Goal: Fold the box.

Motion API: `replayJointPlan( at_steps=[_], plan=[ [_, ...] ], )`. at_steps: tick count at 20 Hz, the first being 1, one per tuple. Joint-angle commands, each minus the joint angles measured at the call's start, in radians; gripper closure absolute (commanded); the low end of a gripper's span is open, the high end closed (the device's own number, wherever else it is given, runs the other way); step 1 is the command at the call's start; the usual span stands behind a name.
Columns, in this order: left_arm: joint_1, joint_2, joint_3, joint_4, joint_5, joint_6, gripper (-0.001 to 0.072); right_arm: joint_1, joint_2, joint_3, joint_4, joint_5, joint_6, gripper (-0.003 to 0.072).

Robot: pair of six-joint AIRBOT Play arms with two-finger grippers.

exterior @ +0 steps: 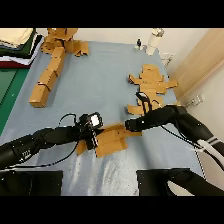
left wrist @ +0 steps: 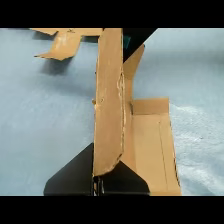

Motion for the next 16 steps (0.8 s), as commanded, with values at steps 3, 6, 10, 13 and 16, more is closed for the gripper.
replayJointPlan(
  at_steps=[3,6,10,13,16],
  plan=[
    [-0.009,-0.011,-0.001,-0.007,0.088,0.001,0.0699,0.002,-0.074,0.001,-0.226,0.065,0.187,0.0686],
    [-0.009,-0.063,0.001,-0.013,0.091,0.035,0.0699,0.003,-0.072,0.001,-0.228,0.071,0.19,0.0686],
    [-0.006,-0.097,0.039,-0.013,0.116,0.038,0.0699,0.008,-0.072,0.001,-0.229,0.089,0.19,0.0686],
    [-0.006,-0.097,0.087,-0.013,0.15,0.038,0.0698,0.008,-0.073,0.001,-0.229,0.115,0.19,0.0686],
    [0.025,-0.097,0.097,-0.022,0.158,0.025,0.0698,0.008,-0.073,0.0,-0.224,0.119,0.19,0.0686]
  ],
)
